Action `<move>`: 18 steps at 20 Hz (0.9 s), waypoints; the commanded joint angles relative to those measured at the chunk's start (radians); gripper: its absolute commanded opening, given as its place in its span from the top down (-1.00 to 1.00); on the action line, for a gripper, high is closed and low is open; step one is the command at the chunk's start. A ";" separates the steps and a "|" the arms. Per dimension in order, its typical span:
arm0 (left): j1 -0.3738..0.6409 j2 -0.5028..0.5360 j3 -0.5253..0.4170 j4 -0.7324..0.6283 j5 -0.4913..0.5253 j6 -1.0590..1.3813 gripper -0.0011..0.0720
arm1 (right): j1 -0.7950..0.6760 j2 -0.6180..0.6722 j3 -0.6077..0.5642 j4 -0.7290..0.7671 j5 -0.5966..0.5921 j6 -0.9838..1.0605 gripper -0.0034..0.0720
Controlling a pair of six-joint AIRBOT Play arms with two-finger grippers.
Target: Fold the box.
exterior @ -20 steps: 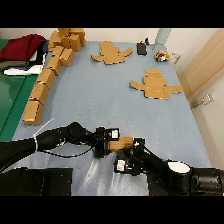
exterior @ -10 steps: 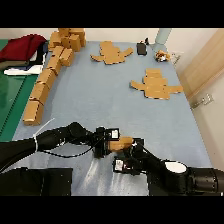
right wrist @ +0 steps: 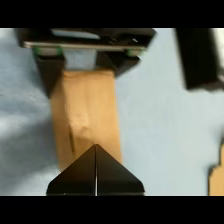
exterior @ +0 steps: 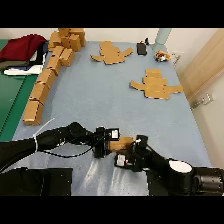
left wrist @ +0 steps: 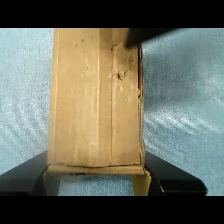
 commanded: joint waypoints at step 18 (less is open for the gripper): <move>0.001 0.000 0.002 -0.011 0.020 0.000 -0.46 | -1.055 -0.452 0.570 0.718 -0.338 0.138 0.90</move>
